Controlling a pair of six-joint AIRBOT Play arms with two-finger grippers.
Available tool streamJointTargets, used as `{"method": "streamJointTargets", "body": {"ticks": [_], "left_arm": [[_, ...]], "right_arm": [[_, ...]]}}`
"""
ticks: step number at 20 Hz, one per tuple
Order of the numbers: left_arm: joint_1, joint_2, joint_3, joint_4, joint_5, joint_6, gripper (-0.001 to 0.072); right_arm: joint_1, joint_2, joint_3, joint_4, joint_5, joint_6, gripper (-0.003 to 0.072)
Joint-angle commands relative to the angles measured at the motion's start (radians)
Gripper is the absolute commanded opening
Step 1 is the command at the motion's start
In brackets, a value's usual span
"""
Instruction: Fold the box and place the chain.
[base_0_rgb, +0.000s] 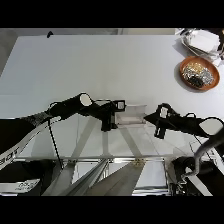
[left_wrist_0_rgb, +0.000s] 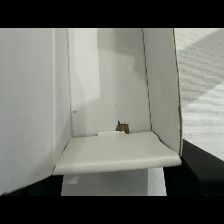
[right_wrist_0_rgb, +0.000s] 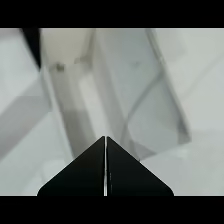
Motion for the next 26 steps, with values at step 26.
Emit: {"method": "streamJointTargets", "body": {"ticks": [26], "left_arm": [[0.0,0.001,-0.001,0.0,-0.002,0.0,0.0132]], "right_arm": [[0.0,-0.174,0.009,0.385,-0.121,0.072,0.0016]]}}
